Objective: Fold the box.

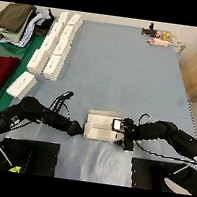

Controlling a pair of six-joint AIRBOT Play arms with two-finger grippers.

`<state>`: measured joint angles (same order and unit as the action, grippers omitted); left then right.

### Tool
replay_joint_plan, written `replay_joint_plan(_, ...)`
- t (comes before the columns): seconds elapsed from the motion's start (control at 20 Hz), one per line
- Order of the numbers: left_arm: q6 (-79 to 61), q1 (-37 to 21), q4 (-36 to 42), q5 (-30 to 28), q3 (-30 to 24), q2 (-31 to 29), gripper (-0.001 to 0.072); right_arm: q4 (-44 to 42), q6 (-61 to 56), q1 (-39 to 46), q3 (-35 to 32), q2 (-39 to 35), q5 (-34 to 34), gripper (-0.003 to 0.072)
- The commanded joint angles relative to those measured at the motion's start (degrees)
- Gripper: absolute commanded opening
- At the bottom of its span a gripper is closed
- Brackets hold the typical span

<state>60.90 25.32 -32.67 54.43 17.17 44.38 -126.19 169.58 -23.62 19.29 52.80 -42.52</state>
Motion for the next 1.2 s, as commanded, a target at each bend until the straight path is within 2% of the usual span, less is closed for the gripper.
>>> replay_joint_plan(0.0,-0.04,-0.04,-0.02,1.36,0.66,0.02,0.0526,-0.02,0.0,0.0,0.04,-0.02,0.02,0.0512)
replay_joint_plan(0.4,-0.04,-0.04,0.92,0.52,0.74,0.04,0.0525,-0.02,0.0,0.0,0.04,0.0,0.02,0.0513)
replay_joint_plan(0.55,0.0,0.04,1.49,-2.45,0.61,0.04,0.0525,-0.02,0.0,0.0,0.04,0.0,0.02,0.0512)
replay_joint_plan(0.8,7.23,0.92,1.14,-3.87,0.74,0.04,0.0523,-0.02,0.0,0.0,0.04,0.0,0.02,0.0513)
replay_joint_plan(0.9,11.61,4.66,-2.45,-6.34,1.86,0.04,0.0522,-0.02,0.0,0.0,0.04,0.0,0.02,0.0513)
replay_joint_plan(1.15,32.96,17.66,-19.32,-15.39,5.16,0.59,0.0522,-0.02,0.0,0.0,0.04,0.0,0.02,0.0512)
